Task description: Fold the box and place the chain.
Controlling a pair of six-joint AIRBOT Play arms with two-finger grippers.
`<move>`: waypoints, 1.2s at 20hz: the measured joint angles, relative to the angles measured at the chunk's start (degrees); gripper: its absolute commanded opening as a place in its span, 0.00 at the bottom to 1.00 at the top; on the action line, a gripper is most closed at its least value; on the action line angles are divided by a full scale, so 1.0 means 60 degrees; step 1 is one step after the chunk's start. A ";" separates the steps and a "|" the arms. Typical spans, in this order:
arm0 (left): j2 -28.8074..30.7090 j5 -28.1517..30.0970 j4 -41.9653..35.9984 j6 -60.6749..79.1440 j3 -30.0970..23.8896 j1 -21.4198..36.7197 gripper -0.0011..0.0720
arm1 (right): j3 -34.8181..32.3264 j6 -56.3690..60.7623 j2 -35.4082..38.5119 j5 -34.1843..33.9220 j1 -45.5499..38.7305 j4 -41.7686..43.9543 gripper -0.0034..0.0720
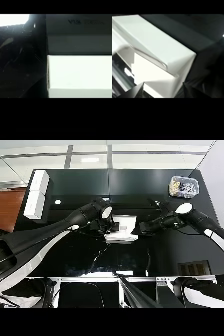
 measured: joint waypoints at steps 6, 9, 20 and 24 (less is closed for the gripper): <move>0.0000 0.0000 -0.0004 0.0000 0.0000 0.0000 0.05 | 0.0772 0.2269 0.0000 -0.0681 0.1257 -0.1818 0.63; 0.0000 0.0004 0.0000 -0.0004 0.0000 0.0000 0.05 | 0.1089 0.3526 0.0000 -0.0823 0.1847 -0.2900 0.61; 0.0000 -0.0022 0.0000 0.0000 0.0000 0.0004 0.05 | 0.2280 0.8378 -0.0197 -0.0787 0.3996 -0.6881 0.44; 0.0000 -0.0011 -0.0011 0.0000 0.0000 0.0004 0.05 | 0.2364 0.9220 -0.0280 -0.0590 0.4226 -0.7461 0.31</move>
